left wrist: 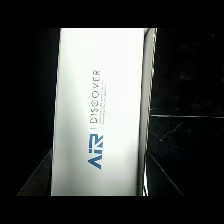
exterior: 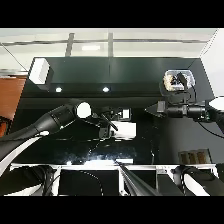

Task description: Fold the box and place the chain.

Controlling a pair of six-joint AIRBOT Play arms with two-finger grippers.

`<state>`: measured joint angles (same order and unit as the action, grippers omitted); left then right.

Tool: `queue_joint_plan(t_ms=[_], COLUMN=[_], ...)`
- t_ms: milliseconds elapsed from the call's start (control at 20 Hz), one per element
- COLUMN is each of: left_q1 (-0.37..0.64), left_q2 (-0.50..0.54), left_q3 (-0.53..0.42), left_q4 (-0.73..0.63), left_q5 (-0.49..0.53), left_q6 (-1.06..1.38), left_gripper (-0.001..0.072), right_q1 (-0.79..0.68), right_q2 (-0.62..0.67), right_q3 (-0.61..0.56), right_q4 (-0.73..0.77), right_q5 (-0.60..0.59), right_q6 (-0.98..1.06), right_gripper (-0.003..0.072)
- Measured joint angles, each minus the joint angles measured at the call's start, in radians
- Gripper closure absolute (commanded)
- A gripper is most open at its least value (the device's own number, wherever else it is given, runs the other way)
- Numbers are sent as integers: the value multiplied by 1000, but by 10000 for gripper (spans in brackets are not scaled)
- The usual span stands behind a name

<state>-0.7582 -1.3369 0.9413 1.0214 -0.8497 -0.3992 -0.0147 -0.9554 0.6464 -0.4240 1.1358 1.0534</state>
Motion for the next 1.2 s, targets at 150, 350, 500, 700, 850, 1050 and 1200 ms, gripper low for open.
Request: queue_joint_plan(t_ms=[150, 350, 500, 700, 850, 1050, 1200], left_q1=[0, 0, 0, 0, 0, -2, -19], left_q2=[0, 0, 0, -5, -15, -30, -56], left_q3=[0, 0, 0, 1, 1, 1, 1], left_q4=[2, 3, 3, 2, -2, -6, -12], left_q5=[2, 7, 10, 10, 12, 5, 15], left_q6=[0, 0, 0, 0, 0, 0, -1], left_gripper=[4, 8, 8, 9, 9, 9, 9], right_q1=[0, 0, 0, 0, 0, 0, 0], right_q2=[0, 0, 0, 0, 0, 0, 0], right_q3=[0, 0, 0, 0, 0, 0, 0], right_q4=[0, 0, 0, 0, 0, 1, 0], right_q5=[0, 0, 0, 1, 1, 1, 1], right_q6=[0, 0, 0, 0, 0, 0, 0], right_gripper=[673, 673, 673, 673, 673, 673, 673])
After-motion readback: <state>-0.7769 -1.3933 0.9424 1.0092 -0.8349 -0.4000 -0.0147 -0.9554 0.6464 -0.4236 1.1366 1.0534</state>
